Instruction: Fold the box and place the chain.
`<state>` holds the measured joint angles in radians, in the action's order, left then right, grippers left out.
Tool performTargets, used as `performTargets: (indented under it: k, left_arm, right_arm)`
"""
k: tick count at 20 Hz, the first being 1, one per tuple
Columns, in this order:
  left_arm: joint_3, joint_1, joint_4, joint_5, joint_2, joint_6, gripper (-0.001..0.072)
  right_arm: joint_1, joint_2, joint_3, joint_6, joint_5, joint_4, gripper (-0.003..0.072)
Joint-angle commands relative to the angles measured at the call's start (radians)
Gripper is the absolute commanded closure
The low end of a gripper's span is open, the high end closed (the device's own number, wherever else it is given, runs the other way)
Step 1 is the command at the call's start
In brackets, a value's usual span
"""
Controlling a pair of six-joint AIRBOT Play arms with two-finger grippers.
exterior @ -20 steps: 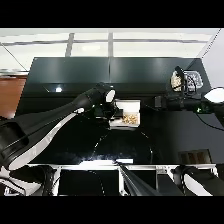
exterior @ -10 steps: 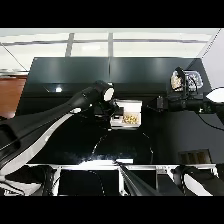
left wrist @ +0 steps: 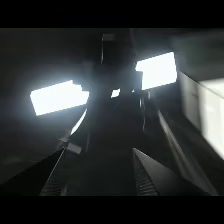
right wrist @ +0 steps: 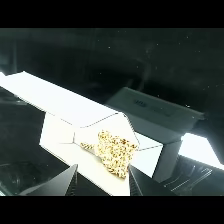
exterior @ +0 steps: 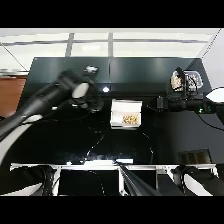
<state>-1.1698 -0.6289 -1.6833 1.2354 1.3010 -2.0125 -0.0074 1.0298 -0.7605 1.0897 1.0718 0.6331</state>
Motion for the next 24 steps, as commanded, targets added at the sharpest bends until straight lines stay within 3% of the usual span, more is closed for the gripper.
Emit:
performTargets:
  k: [1, 3, 4, 5, 7, 8, 9, 10, 15, 20, 24]
  left_arm:
    - [0.277, 0.156, 0.226, -0.345, -0.164, 0.108, 0.0197]
    - [0.425, 0.221, 0.643, -0.575, -0.185, 0.483, 0.0196]
    - [0.466, 0.239, 0.867, -0.596, -0.172, 0.757, 0.0197]
    - [0.489, 0.248, 1.082, -0.55, -0.145, 1.063, 0.0197]
    - [0.492, 0.242, 1.29, -0.362, -0.083, 1.523, 0.0196]
    - [0.492, 0.233, 1.307, -0.307, -0.055, 1.67, 0.019]
    - [0.492, 0.22, 1.295, -0.297, -0.037, 1.759, 0.0134]
    - [0.492, 0.209, 1.281, -0.299, -0.021, 1.842, -0.0011]
    - [0.491, 0.196, 1.276, -0.33, 0.009, 2.14, -0.0011]
    - [0.391, 0.179, 1.135, -0.38, 0.022, 2.176, -0.001]
    - [0.314, 0.178, 1.115, -0.412, 0.116, 2.173, -0.0011]
  right_arm:
    - [-0.001, 0.0, 0.0, 0.018, -0.003, 0.0, 0.0305]
    - [-0.001, 0.0, 0.0, 0.018, -0.004, 0.0, 0.0305]
    - [-0.001, 0.0, -0.001, 0.018, -0.004, 0.0, 0.0306]
    - [-0.001, 0.0, 0.0, 0.017, -0.003, 0.0, 0.0306]
    - [-0.001, 0.0, -0.001, 0.017, -0.003, 0.0, 0.0305]
    - [-0.001, 0.0, 0.0, 0.017, -0.003, 0.0, 0.0305]
    - [-0.001, 0.0, -0.001, 0.017, -0.003, 0.0, 0.0305]
    - [-0.001, 0.0, 0.0, 0.017, -0.003, 0.0, 0.0306]
    - [-0.001, 0.0, 0.0, 0.017, -0.003, 0.0, 0.0305]
    - [0.0, 0.0, 0.0, 0.017, -0.003, 0.0, 0.0306]
    - [0.0, 0.0, 0.0, 0.017, -0.003, 0.0, 0.0305]
